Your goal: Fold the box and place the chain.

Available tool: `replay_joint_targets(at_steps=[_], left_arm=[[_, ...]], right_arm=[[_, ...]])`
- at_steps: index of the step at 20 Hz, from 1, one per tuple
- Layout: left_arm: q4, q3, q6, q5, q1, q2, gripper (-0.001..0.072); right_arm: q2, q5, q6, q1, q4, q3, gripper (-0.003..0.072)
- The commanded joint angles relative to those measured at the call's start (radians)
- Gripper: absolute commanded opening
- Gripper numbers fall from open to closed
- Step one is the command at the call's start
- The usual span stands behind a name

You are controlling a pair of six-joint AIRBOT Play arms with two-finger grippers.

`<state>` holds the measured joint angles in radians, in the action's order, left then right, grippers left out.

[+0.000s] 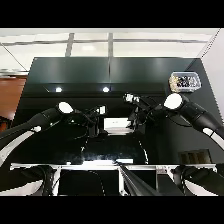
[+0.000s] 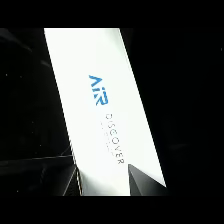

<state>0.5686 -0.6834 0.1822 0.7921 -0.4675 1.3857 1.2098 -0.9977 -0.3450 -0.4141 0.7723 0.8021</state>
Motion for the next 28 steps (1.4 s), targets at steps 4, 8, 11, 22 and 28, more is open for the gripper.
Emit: replay_joint_targets(at_steps=[4,8,11,22,28], left_arm=[[0.000,0.000,-0.003,0.001,0.000,0.000,0.0391],[0.000,0.000,-0.003,0.001,0.000,0.000,0.0391],[0.000,0.000,-0.003,0.002,0.000,0.000,0.0391],[0.000,0.000,-0.003,0.001,0.000,0.000,0.0391],[0.000,0.000,-0.003,0.001,0.000,0.000,0.0391]], right_arm=[[-0.002,-0.012,-0.029,0.000,-0.013,0.001,0.0398],[-0.005,-0.011,-0.038,0.000,-0.014,0.003,0.0387],[-0.010,-0.011,-0.038,0.000,-0.013,0.003,0.0387],[-0.018,-0.020,-0.040,-0.002,0.032,0.003,0.0387],[-0.014,-0.003,-0.046,-0.033,0.032,-0.029,0.0385]])
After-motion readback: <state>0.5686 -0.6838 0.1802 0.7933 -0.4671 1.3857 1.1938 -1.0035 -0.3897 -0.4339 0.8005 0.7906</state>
